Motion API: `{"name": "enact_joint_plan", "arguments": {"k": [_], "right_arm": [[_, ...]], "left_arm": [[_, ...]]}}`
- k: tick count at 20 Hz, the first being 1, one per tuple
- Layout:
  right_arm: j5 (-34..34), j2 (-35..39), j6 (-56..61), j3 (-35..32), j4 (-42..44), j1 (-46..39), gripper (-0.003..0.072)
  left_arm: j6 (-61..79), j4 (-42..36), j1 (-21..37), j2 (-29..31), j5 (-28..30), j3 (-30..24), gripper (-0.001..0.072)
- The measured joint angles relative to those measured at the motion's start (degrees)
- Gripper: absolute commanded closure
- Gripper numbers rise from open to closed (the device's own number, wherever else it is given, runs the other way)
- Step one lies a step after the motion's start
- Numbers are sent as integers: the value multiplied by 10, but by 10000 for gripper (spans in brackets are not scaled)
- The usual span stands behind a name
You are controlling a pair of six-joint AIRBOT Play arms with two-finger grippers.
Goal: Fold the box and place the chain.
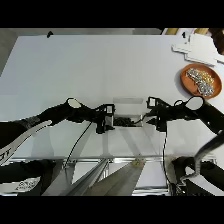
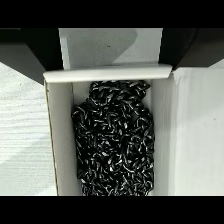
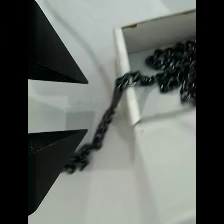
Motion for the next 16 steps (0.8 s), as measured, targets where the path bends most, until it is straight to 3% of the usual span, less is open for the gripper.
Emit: {"name": "enact_joint_plan", "arguments": {"k": [3, 5, 11, 13, 16], "right_arm": [[-19, -14, -24, 0, 12, 24, 368], [-28, -18, -32, 0, 16, 31, 434], [-34, -22, -50, 0, 37, 38, 535], [-32, -22, -52, 0, 40, 38, 668], [-18, -13, -36, 0, 17, 39, 669]], "left_arm": [[0, 0, 0, 0, 0, 0, 558], [0, 0, 0, 0, 0, 0, 558], [0, 0, 0, 0, 0, 0, 558], [0, 0, 0, 0, 0, 0, 558], [0, 0, 0, 0, 0, 0, 558]]}}
